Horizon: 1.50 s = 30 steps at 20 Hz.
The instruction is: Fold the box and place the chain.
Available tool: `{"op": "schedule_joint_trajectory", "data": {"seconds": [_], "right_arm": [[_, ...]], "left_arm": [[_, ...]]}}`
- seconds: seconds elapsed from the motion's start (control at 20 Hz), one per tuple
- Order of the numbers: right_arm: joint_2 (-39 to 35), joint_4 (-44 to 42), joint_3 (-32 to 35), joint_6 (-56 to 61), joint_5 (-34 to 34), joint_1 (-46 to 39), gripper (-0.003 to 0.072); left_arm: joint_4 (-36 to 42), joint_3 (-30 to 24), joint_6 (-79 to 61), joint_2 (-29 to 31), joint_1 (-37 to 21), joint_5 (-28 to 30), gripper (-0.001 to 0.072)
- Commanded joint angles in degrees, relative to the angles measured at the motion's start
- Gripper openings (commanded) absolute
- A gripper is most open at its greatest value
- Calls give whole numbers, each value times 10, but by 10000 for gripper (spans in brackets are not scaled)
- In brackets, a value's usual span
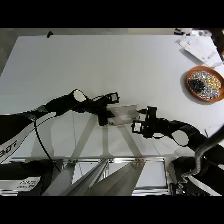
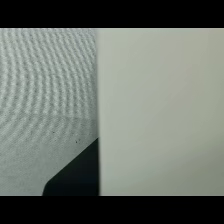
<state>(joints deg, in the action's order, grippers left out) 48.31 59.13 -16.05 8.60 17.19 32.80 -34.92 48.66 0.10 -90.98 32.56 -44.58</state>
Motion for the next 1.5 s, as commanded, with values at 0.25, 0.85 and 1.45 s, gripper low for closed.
{"op": "schedule_joint_trajectory", "data": {"seconds": [0.25, 0.85, 1.45], "right_arm": [[1, -168, 0, -196, 29, -74, 605], [43, -375, 0, -450, 151, -146, 606], [109, -489, -18, -586, 244, -217, 605]], "left_arm": [[0, 0, -1, 0, 0, 0, 11], [0, 0, -1, 0, 0, 0, 11], [0, 0, -1, 0, 0, 0, 11]]}}
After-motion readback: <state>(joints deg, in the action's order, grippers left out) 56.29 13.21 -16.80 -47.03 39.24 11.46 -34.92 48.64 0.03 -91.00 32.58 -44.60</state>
